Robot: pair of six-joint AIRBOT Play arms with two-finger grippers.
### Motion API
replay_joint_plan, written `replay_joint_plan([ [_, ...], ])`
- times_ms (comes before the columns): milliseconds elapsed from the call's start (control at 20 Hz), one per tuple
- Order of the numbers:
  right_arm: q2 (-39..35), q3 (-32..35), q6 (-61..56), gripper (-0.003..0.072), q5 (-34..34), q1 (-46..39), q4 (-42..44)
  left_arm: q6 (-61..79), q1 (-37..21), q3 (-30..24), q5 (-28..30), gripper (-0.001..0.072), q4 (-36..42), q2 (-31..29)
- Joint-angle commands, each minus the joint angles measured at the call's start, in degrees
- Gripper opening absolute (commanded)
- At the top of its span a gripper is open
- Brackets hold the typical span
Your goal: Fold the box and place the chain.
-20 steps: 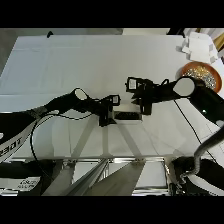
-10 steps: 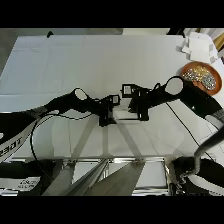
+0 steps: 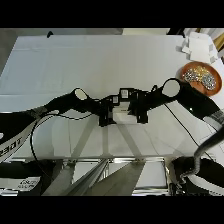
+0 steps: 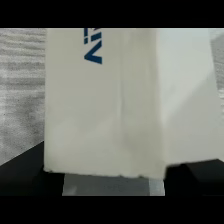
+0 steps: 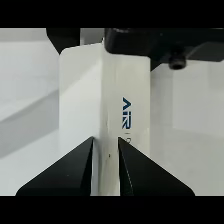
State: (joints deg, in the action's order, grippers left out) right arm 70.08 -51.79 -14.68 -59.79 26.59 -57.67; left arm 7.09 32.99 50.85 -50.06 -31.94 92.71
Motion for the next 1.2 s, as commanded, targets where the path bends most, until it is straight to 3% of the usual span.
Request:
replay_joint_plan([
  [0, -0.07, 0.02, -1.95, 0.0181, 0.59, 0.74, -2.27, -0.07, -0.04, -0.04, 0.13, 0.0272, 0.02, -0.02],
  [300, -0.07, 0.02, -3.54, 0.0204, 1.97, 2.03, -4.92, -0.07, -0.04, -0.04, 0.11, 0.0272, 0.02, -0.02],
  [750, -1.51, 0.00, -6.32, 0.0040, 3.32, 2.03, -6.84, -0.07, -0.04, -0.04, 0.11, 0.0272, 0.02, -0.02],
  [1150, -1.86, 0.92, -6.49, 0.0040, 3.63, 2.47, -6.16, -0.07, -0.04, -0.04, 0.11, 0.0272, 0.02, -0.02],
])
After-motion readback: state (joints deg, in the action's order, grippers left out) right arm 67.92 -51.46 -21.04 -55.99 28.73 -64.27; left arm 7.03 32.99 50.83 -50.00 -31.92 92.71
